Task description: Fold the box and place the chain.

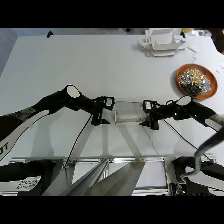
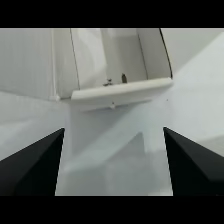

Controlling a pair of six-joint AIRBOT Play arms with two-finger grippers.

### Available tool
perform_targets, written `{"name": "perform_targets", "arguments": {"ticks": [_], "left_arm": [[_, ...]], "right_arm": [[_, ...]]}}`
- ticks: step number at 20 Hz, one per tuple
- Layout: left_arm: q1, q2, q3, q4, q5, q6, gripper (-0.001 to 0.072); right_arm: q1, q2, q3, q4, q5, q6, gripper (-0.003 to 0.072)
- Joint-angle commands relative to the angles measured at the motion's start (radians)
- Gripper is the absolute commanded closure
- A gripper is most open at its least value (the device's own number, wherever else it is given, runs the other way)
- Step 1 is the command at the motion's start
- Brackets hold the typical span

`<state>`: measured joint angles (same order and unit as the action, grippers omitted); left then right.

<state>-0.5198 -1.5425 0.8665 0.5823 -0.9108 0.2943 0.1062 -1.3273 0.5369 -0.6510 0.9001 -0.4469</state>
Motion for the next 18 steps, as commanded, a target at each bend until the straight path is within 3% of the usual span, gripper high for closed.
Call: {"name": "perform_targets", "arguments": {"ticks": [1, 18], "left_arm": [[-0.018, -0.048, -0.003, -0.126, 0.051, 0.092, -0.0008], [-0.081, -0.076, -0.004, -0.163, 0.087, 0.105, -0.0005]], "right_arm": [[0.000, 0.001, 0.000, 0.000, 0.000, 0.000, 0.0348], [0.000, 0.001, 0.000, 0.000, 0.001, 0.000, 0.0348]]}}
